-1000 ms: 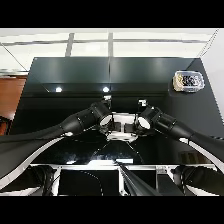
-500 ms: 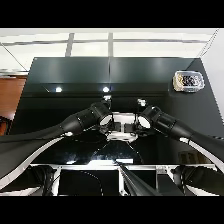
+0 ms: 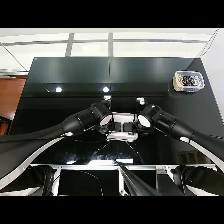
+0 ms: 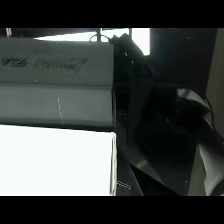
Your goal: Fold the box and place the chain.
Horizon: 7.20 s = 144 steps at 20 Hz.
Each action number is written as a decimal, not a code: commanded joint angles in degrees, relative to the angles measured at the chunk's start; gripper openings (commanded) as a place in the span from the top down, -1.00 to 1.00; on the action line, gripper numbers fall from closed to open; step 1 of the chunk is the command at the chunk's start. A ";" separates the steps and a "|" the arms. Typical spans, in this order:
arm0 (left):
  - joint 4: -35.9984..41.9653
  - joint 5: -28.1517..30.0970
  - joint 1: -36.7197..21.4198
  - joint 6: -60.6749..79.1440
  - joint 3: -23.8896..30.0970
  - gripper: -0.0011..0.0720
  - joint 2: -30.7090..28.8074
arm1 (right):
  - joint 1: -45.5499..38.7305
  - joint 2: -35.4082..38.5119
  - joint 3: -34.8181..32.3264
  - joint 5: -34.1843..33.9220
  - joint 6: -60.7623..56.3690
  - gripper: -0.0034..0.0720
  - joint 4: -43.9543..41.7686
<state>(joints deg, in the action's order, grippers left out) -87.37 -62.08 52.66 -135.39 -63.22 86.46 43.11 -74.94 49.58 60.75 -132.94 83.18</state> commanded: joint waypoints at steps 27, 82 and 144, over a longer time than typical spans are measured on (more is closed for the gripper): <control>0.00 0.07 -0.04 -0.07 -0.02 0.90 0.00 | -54.90 -20.65 40.65 0.61 9.68 -1.00 4.52; -0.20 0.46 -0.42 -0.07 -0.02 0.90 0.02 | -53.77 19.63 44.17 9.99 53.29 0.89 -24.65; -0.20 0.50 -0.42 -0.07 -0.02 0.90 0.02 | -29.88 27.34 32.41 9.79 60.35 0.89 -55.12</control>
<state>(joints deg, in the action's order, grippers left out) -87.55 -61.58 52.29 -135.48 -63.22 86.46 12.88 -47.48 81.97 71.26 -73.43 28.47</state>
